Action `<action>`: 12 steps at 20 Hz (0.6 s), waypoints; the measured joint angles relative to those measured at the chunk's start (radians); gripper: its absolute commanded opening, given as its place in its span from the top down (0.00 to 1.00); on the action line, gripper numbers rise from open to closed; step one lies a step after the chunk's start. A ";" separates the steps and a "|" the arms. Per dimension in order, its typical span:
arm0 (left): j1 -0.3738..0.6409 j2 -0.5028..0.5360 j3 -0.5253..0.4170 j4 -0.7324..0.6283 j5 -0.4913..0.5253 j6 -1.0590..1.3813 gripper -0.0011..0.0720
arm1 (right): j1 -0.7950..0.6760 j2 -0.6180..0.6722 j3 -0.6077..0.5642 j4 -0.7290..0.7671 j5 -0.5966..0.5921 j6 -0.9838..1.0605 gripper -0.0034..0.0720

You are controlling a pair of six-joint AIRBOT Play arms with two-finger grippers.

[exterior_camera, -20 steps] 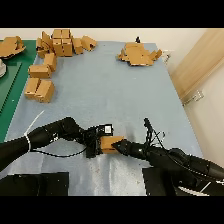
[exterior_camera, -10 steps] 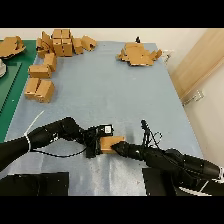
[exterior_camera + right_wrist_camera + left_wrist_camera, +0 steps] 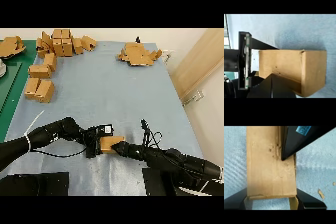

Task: Fold the box.

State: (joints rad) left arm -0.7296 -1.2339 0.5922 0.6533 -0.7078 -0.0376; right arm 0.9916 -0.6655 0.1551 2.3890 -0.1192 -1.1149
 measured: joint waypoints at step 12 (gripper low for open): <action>0.000 0.000 0.000 -0.001 0.000 0.000 0.46 | 0.002 0.054 0.022 -0.021 0.034 0.000 0.95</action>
State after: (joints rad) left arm -0.7296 -1.2339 0.5922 0.6521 -0.7078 -0.0380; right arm 0.9932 -0.6117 0.1768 2.3676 -0.0856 -1.1145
